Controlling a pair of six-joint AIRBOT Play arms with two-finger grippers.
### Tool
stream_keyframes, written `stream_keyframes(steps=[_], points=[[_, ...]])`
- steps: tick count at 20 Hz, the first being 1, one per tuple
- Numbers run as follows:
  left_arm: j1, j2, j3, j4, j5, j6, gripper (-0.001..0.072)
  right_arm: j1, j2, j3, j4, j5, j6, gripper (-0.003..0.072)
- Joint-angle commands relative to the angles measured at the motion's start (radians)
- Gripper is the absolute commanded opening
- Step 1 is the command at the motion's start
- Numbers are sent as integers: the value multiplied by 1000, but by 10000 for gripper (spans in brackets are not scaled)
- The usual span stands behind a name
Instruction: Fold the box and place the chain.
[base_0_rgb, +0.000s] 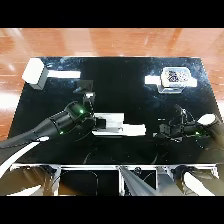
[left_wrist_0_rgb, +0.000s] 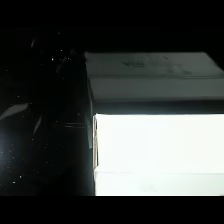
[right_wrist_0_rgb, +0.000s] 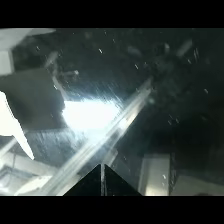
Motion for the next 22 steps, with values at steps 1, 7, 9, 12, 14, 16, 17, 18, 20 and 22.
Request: stream_keyframes(steps=[1,7,9,12,14,16,17,18,20,22], points=[[0,-10,5,15,7,-8,18,40,-13,-8,72,-66,5,37],[0,-23,5,24,4,-1,19,208,-44,-8,209,-212,6,37],[0,-26,5,34,4,0,19,251,-58,-8,255,-253,6,37],[0,-27,5,34,4,0,19,323,-93,-8,325,-302,0,37],[0,-27,5,35,4,0,19,372,-101,-7,369,-346,-6,37],[0,-27,5,35,3,0,19,405,-101,-5,406,-378,-8,37],[0,-27,5,35,1,0,19,418,-101,-3,421,-382,-17,37],[0,-27,5,35,0,0,19,430,-101,1,440,-382,-35,37],[0,-27,5,34,-3,0,19,449,-101,3,481,-382,-63,37],[0,-27,5,34,-4,-1,19,461,-101,3,508,-382,-88,37]])
